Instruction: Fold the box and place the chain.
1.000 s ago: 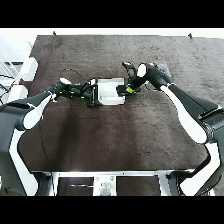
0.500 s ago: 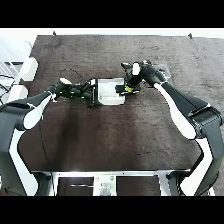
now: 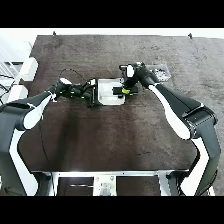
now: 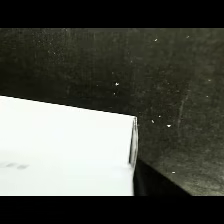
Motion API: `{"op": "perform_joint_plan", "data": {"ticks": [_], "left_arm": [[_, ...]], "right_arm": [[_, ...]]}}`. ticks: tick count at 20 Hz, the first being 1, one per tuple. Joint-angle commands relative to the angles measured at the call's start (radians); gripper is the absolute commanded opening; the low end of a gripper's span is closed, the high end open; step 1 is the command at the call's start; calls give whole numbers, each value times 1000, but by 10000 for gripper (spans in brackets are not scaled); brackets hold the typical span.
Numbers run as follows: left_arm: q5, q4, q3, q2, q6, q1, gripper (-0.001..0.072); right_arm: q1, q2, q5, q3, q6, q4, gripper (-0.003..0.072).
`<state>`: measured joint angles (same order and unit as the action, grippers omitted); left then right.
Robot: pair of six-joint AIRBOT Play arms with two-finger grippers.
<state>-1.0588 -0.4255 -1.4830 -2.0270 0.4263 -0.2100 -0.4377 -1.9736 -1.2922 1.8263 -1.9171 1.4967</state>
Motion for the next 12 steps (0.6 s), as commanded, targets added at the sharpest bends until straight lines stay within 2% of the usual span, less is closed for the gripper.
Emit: {"op": "perform_joint_plan", "data": {"ticks": [1,9,11,12], "left_arm": [[1,0,0,0,0,1,358],[1,0,0,0,0,1,358],[1,0,0,0,0,1,358],[1,0,0,0,0,1,358]], "right_arm": [[-9,-8,-3,2,-29,24,282],[-8,-8,-29,2,-87,109,266],[-8,-8,-29,2,-93,111,208],[-9,-8,-29,2,-101,111,142]]}}
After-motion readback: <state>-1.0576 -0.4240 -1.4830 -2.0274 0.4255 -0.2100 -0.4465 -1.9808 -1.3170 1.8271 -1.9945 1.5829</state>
